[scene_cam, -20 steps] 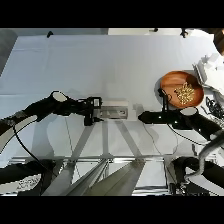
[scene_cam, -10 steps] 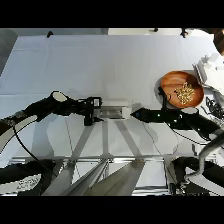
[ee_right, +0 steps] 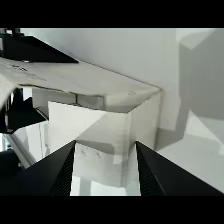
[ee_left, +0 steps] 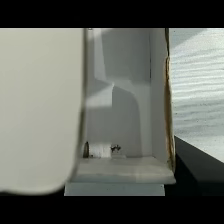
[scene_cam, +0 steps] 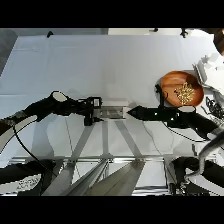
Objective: Fold the box and place the chain.
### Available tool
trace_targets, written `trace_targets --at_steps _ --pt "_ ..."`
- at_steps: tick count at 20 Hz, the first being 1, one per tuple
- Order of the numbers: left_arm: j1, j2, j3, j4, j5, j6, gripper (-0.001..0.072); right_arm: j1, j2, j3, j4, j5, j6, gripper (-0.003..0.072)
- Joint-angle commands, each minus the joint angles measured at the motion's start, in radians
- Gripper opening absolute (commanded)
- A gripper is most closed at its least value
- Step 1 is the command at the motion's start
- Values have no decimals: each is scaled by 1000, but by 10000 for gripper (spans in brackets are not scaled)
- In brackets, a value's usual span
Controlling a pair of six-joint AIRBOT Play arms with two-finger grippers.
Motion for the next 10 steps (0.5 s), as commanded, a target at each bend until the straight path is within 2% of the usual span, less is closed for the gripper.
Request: trace_targets --at_steps 1,6,10 --pt "0 0 0 0 0 0 433 52 -1 25 -15 -60 47 420" --pt "0 -1 0 0 0 0 433 131 -1 35 -114 -193 98 420" --pt "0 -1 0 0 0 0 433 185 -1 88 -234 -248 178 419"
